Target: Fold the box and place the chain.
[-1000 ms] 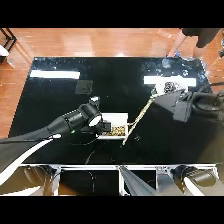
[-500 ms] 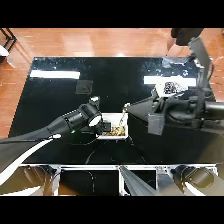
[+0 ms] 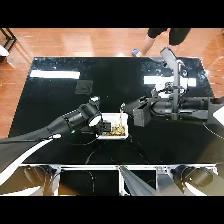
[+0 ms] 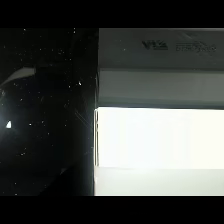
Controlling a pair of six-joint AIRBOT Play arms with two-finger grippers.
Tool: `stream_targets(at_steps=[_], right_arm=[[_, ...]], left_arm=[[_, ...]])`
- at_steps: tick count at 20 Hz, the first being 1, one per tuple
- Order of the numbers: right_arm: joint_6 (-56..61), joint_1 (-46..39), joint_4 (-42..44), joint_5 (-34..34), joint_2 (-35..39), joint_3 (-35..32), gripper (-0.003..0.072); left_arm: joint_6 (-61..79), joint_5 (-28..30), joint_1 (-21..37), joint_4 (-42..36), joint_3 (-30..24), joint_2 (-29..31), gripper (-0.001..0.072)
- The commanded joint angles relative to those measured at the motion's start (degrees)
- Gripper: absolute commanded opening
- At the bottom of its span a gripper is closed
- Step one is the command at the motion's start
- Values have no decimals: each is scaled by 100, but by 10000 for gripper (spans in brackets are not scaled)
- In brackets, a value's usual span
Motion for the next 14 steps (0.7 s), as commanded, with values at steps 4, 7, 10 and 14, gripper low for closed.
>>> stream_targets(at_steps=[4, 7, 10, 14], right_arm=[[61, 7, -190, 35, -306, -157, 18], [59, 164, -28, -92, -651, -404, 19], [61, 326, -39, -197, -1169, -415, 19], [85, 319, -210, -17, -1493, -415, 19]], left_arm=[[0, -4, -2, 2, -2, 2, 20], [0, 0, 0, 2, -2, 2, 20], [0, -2, 0, 2, -2, 2, 20], [0, 0, 0, 2, -2, 2, 20]])
